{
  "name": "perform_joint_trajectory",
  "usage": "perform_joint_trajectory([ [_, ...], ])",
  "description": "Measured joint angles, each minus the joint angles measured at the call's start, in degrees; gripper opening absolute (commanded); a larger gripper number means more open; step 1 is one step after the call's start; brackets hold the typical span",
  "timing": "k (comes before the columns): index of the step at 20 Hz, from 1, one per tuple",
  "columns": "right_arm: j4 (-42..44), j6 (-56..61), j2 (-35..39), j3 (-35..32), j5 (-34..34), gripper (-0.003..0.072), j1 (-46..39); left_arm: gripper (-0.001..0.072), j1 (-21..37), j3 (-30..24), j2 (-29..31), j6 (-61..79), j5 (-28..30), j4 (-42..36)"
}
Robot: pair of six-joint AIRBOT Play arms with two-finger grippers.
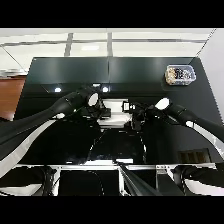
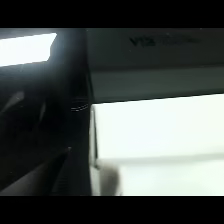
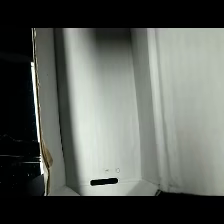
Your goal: Fold the box and place the chain.
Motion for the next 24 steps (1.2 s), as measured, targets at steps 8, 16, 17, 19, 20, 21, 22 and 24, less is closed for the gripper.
perform_joint_trajectory([
  [8,0.0,0.0,0.0,0.0,0.1,0.019,0.0,0.0024,-0.2,1.1,-1.5,-2.0,-0.9,-2.0],
  [16,0.0,0.0,0.0,0.0,-0.1,0.019,0.0,0.0492,-0.2,4.0,-2.6,-2.1,-1.0,-3.0],
  [17,0.0,0.0,0.0,0.0,-0.1,0.019,0.0,0.0492,-0.2,4.3,-2.7,-2.1,-1.6,-2.5],
  [19,0.0,0.0,0.0,0.0,-0.1,0.019,0.0,0.0492,-0.2,4.5,-2.8,-2.2,-2.1,-1.4],
  [20,0.0,0.0,0.0,0.0,-0.1,0.019,0.0,0.0491,-0.2,4.6,-2.8,-2.3,-2.9,-0.8],
  [21,0.0,0.0,0.0,0.0,0.0,0.0189,0.0,0.0491,-0.2,4.6,-3.0,-2.7,-3.4,-0.4],
  [22,0.0,0.0,0.0,0.0,0.0,0.019,0.0,0.0491,-0.2,4.7,-3.1,-3.1,-3.4,0.0],
  [24,0.0,0.0,0.0,0.0,0.0,0.019,0.0,0.0489,-0.2,4.7,-3.5,-3.7,-3.8,0.5],
])
